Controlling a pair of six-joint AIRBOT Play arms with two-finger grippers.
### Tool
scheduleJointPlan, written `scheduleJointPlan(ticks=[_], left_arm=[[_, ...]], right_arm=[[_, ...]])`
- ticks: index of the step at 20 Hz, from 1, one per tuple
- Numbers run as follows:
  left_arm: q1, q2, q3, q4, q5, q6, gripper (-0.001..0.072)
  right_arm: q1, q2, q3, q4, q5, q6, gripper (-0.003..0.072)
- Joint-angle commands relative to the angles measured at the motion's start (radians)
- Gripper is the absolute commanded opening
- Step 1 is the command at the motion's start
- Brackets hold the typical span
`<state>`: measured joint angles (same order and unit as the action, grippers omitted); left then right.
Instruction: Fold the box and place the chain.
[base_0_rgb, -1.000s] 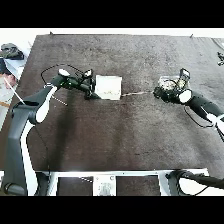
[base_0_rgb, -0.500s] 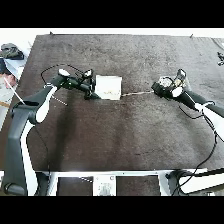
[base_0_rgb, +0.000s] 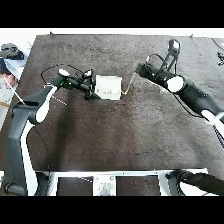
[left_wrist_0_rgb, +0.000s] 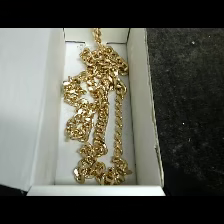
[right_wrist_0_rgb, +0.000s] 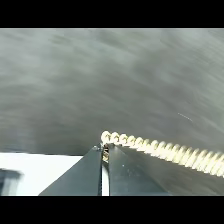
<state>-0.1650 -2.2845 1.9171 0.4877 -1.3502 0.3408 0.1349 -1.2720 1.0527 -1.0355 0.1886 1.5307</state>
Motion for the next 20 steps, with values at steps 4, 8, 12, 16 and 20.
scheduleJointPlan(ticks=[4, 8, 12, 16, 20], left_arm=[[0.0, 0.0, 0.0, 0.0, 0.0, 0.0, 0.0347], [0.0, 0.0, 0.0, 0.0, 0.0, 0.0, 0.0347], [0.0, 0.0, 0.0, -0.001, 0.0, 0.0, 0.0347], [0.0, 0.0, 0.0, -0.001, 0.0, 0.0, 0.0347], [0.0, 0.0, 0.0, -0.001, 0.0, 0.0, 0.0347]], right_arm=[[0.193, 0.101, 0.083, 0.003, -0.1, -0.056, -0.0015], [0.227, 0.077, 0.13, 0.0, -0.081, -0.106, -0.0015], [0.227, -0.021, 0.13, 0.001, -0.042, -0.105, -0.0015], [0.227, -0.131, 0.13, 0.005, 0.037, -0.094, -0.0014], [0.214, -0.211, 0.127, -0.02, 0.155, -0.099, 0.0375]])
